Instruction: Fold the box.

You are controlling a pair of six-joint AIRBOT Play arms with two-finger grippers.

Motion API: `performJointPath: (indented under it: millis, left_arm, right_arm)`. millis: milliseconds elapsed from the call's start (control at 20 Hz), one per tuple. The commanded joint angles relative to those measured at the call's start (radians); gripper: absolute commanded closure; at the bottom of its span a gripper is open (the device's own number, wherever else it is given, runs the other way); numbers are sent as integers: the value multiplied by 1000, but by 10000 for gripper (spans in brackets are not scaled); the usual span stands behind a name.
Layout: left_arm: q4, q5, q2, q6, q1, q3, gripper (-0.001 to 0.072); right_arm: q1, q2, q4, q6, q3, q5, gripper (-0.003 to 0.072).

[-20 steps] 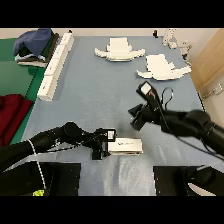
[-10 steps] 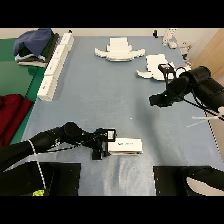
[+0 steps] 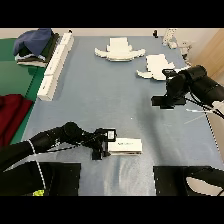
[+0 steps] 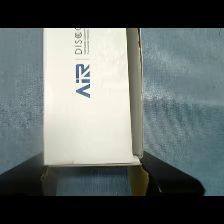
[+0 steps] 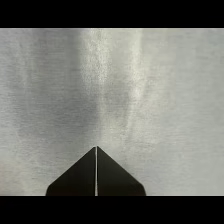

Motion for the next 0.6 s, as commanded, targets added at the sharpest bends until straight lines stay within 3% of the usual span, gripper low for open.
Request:
performJointPath:
  millis: [0, 200, 400, 550]
  left_arm:
    - [18, -3, 64, -192, 39, 3, 258]
    - [333, -161, 316, -648, 262, 2, 258]
    - [684, -372, 581, -1038, 605, 2, 258]
    - [821, -472, 689, -1128, 894, 2, 258]
  right_arm:
    - [-2, -3, -1, 6, 2, -6, 672]
    - [-2, -3, -1, 6, 1, -6, 672]
    - [-2, -3, -1, 6, 1, -6, 672]
    - [-2, -3, -1, 6, 1, -6, 672]
